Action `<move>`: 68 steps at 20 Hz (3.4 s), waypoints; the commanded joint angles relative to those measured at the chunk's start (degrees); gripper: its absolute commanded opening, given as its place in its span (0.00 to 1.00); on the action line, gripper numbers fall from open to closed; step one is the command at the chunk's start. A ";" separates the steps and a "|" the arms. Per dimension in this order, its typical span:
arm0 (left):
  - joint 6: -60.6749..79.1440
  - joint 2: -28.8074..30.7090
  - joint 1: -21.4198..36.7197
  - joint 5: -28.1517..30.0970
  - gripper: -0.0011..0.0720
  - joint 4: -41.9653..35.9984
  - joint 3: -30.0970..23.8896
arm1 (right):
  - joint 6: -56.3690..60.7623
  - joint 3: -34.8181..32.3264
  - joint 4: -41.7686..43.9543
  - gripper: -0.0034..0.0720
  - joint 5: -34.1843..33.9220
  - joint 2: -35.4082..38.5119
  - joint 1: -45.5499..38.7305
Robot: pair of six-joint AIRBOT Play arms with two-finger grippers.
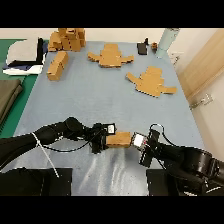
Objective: Fold the box.
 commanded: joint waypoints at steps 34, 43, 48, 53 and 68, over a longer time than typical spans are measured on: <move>0.02 -0.02 0.02 0.00 0.65 0.00 0.00 | -5.01 -1.25 -3.08 0.05 9.22 -8.48 0.04; 0.02 -0.04 0.02 0.00 0.65 0.00 0.00 | -5.05 -1.18 -3.26 0.05 9.46 -8.31 0.04; 0.02 -0.02 0.02 0.02 0.65 0.00 0.00 | -5.03 -0.92 -4.02 0.05 9.18 -8.13 0.04; 0.02 -0.02 0.02 0.02 0.65 0.00 0.00 | -1.20 1.75 -8.17 0.05 4.44 -7.56 0.00; 0.04 -0.02 0.02 0.07 0.65 -0.04 0.00 | 23.02 36.15 5.33 0.05 -13.75 -42.58 -36.68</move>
